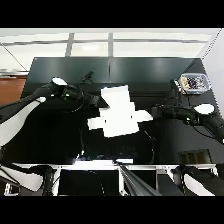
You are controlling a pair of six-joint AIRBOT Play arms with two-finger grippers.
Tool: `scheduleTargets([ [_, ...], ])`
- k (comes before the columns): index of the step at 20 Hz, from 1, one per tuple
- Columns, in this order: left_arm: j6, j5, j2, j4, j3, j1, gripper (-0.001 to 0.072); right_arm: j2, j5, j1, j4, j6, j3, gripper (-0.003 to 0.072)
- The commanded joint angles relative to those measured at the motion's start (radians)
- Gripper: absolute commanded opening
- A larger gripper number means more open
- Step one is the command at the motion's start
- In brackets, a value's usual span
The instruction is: Fold the box and place the chain.
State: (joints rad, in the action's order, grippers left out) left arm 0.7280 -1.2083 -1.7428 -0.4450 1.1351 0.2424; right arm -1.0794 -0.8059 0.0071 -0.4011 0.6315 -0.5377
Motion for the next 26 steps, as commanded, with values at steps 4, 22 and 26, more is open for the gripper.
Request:
scheduleTargets([
  [4, -0.049, -0.166, -0.127, -0.194, 0.185, 0.066, 0.0227, 0.001, -0.002, 0.002, -0.038, 0.001, 0.000, 0.0013],
  [22, -0.549, 0.196, 0.200, -0.173, -0.071, 0.214, 0.0027, 0.034, -0.438, -0.068, -0.437, -0.146, -0.272, 0.0629],
  [26, -0.676, 0.208, 0.180, -0.232, -0.113, 0.223, 0.0026, 0.034, -0.347, 0.044, -0.367, -0.299, -0.242, 0.0629],
])
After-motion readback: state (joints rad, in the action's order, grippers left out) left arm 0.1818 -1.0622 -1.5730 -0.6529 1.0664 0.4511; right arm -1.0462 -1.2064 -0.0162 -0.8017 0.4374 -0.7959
